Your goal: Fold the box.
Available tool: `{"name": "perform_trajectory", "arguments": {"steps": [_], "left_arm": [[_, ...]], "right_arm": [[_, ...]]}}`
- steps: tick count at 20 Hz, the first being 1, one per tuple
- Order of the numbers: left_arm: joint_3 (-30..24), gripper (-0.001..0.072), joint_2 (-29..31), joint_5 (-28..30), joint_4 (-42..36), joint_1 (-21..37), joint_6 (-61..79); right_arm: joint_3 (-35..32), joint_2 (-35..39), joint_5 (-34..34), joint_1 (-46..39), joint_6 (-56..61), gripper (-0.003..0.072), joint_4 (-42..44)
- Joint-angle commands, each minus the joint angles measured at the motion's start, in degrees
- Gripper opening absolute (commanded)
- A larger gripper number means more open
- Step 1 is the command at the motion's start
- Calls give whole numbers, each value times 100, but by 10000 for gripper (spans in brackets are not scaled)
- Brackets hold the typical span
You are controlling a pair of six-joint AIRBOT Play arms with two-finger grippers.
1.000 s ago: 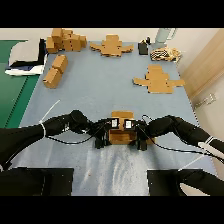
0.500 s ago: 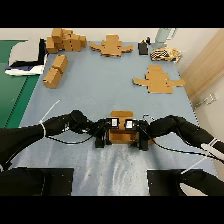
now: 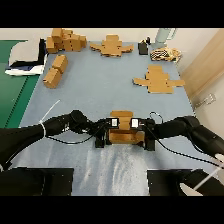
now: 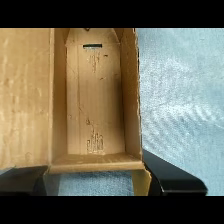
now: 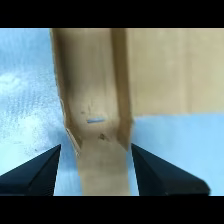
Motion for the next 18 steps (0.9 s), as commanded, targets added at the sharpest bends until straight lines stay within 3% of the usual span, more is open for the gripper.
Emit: {"name": "perform_trajectory", "arguments": {"steps": [1,7,11,14,16,18], "left_arm": [[-2,524,-2,-2,2,0,9],[-2,523,-2,-2,2,0,9],[-2,524,-2,-2,2,0,9],[-2,524,-2,-2,2,0,9],[-2,523,-2,-2,2,0,9],[-2,524,-2,-2,2,0,9]], "right_arm": [[7,732,-350,-2,1513,720,-219],[2,1143,-896,11,5967,646,129],[4,1150,-879,11,6568,647,356],[4,1141,-474,11,6793,646,433],[4,1045,-452,11,7283,619,946],[7,872,-448,24,7228,205,1727]]}}
